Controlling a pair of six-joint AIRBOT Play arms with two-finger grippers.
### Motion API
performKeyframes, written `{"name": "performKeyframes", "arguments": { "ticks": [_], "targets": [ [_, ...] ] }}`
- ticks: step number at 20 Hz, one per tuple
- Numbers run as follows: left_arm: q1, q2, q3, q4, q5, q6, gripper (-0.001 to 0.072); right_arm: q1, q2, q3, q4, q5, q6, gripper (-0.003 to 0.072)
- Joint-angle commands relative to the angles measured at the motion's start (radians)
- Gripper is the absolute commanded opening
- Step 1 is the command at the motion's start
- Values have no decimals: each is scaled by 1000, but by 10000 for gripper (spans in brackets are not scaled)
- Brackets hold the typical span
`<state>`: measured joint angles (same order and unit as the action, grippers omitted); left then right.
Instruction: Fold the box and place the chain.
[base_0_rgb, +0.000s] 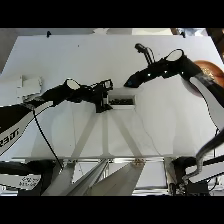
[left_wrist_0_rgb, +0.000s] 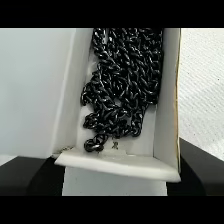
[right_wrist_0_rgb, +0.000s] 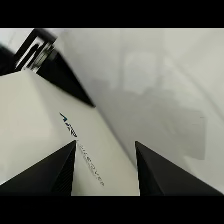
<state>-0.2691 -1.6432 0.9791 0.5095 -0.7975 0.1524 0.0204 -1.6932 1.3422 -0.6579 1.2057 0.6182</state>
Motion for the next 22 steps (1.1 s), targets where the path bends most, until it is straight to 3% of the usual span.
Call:
{"name": "performKeyframes", "arguments": {
  "ticks": [1,4,7,19,20,22],
  "targets": [
    [0,0,0,0,0,0,236,37,-19,7,7,113,-151,420],
    [0,0,0,0,0,0,236,68,0,7,6,109,-270,422],
    [0,0,0,0,0,0,236,93,22,7,-10,71,-364,469],
    [0,0,0,0,0,0,236,158,60,6,-328,-66,-322,453],
    [0,0,0,0,1,0,236,159,60,6,-336,-83,-297,398],
    [0,0,0,0,0,0,236,166,60,6,-345,-79,-297,393]
  ]
}}
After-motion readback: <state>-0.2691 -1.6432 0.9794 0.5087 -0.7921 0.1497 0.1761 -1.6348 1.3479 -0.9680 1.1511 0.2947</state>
